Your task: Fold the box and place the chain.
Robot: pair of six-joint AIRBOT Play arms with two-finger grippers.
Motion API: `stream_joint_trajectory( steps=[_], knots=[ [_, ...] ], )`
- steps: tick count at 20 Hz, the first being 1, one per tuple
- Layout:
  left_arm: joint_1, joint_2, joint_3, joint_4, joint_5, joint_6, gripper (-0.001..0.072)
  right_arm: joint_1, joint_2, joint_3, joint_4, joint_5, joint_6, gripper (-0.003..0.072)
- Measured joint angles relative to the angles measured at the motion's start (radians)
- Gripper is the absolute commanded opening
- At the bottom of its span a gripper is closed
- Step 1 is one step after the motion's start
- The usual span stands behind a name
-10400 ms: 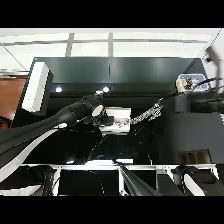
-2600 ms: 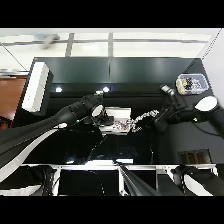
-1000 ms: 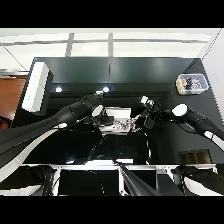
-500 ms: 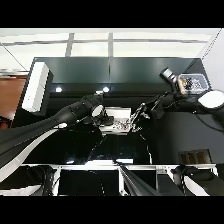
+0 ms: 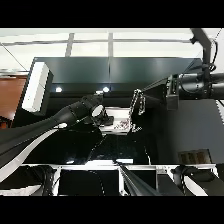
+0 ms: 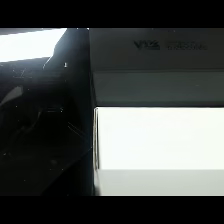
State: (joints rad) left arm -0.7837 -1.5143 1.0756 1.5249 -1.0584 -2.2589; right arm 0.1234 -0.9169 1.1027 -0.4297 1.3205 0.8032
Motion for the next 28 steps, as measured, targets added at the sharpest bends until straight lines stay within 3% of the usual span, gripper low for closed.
stream_joint_trajectory(
  steps=[7,12,18,19,20,21,25,28],
  knots=[
    [0.000,0.000,0.000,0.000,0.000,0.000,0.0033,0.090,-0.028,-0.006,0.019,-0.018,0.010,0.0018],
    [0.000,0.000,0.000,0.000,0.000,0.000,0.0033,0.154,-0.069,-0.138,-0.130,-0.103,0.030,0.0022],
    [0.000,0.000,0.000,0.000,0.000,0.000,0.0033,0.177,-0.098,-0.291,-0.172,-0.224,0.043,0.0025],
    [0.000,0.000,0.000,0.000,0.000,0.000,0.0033,0.181,-0.101,-0.300,-0.166,-0.240,0.043,0.0088],
    [0.000,0.000,0.000,0.000,0.000,0.000,0.0032,0.185,-0.103,-0.307,-0.159,-0.257,0.044,0.0260],
    [0.000,0.000,0.000,0.000,-0.001,0.000,0.0033,0.187,-0.105,-0.310,-0.147,-0.269,0.043,0.0361],
    [0.000,0.000,0.000,0.000,-0.001,0.000,0.0033,0.136,-0.106,-0.265,-0.135,-0.245,0.044,0.0372],
    [0.000,0.000,0.000,0.000,0.000,0.000,0.0033,0.040,-0.102,-0.245,-0.216,-0.119,0.068,0.0371]
  ],
)
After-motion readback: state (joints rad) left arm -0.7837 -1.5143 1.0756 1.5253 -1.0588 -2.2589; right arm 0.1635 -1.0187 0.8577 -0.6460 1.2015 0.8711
